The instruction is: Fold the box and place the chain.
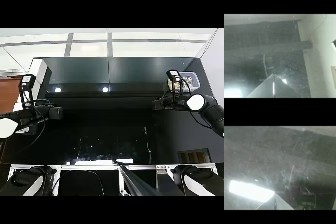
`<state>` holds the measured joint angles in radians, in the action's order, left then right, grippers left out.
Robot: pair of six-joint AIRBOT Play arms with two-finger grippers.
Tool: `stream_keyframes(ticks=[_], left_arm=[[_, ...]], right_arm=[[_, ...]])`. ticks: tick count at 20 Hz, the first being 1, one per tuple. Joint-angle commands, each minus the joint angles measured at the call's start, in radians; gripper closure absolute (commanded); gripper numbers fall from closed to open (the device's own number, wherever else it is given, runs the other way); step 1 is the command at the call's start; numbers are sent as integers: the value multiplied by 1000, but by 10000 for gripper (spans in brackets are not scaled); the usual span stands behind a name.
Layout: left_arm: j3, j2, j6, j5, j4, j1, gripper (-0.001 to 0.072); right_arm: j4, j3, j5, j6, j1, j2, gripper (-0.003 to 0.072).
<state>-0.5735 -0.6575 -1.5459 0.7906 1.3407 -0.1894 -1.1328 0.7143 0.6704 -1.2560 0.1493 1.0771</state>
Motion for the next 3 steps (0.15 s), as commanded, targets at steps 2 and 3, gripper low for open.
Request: stream_keyframes(ticks=[2, 3], left_arm=[[11, 10, -7, 2, 5, -3, 684], [11, 10, -7, 2, 5, -3, 684]], right_arm=[[-2, -1, -1, 0, 0, 0, 671], [-2, -1, -1, 0, 0, 0, 671]])
